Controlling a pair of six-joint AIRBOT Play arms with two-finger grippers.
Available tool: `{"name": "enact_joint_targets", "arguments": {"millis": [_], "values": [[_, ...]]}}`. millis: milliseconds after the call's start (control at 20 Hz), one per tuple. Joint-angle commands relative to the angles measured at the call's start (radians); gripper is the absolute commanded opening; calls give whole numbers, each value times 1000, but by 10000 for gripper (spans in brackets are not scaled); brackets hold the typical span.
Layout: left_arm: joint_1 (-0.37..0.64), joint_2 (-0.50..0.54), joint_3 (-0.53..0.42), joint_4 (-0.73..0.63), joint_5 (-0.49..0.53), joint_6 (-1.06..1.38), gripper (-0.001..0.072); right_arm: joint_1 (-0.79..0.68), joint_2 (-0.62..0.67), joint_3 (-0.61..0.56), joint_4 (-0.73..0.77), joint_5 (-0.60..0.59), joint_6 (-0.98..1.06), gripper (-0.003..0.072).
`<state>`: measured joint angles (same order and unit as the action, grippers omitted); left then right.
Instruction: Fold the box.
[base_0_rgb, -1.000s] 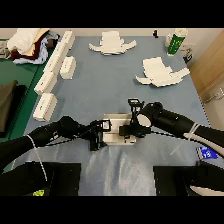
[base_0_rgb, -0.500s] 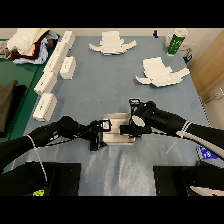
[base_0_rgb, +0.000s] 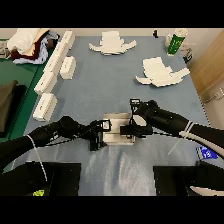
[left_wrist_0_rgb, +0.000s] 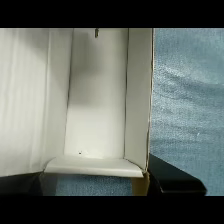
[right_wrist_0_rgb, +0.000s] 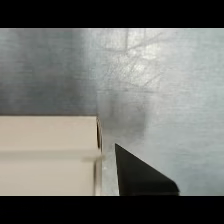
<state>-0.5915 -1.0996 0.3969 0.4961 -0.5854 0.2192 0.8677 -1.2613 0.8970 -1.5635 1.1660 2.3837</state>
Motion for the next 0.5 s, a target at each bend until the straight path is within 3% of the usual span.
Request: {"name": "enact_joint_targets", "arguments": {"millis": [0,50,100,150,200,300,450], "values": [[-1,0,1,0,0,0,555,1,76,27,2,64,-10,342],[-1,0,1,0,0,0,555,1,115,41,-13,78,-11,342],[-1,0,1,0,0,0,555,0,159,51,-40,89,-14,295],[-1,0,1,0,0,0,555,-7,200,53,-83,105,-14,75],[-1,0,1,0,0,0,555,-30,229,52,-125,146,-14,2],[-1,0,1,0,0,0,555,-150,246,35,-156,204,-87,0],[-1,0,1,0,0,0,555,-373,191,-20,15,89,-320,0]]}}
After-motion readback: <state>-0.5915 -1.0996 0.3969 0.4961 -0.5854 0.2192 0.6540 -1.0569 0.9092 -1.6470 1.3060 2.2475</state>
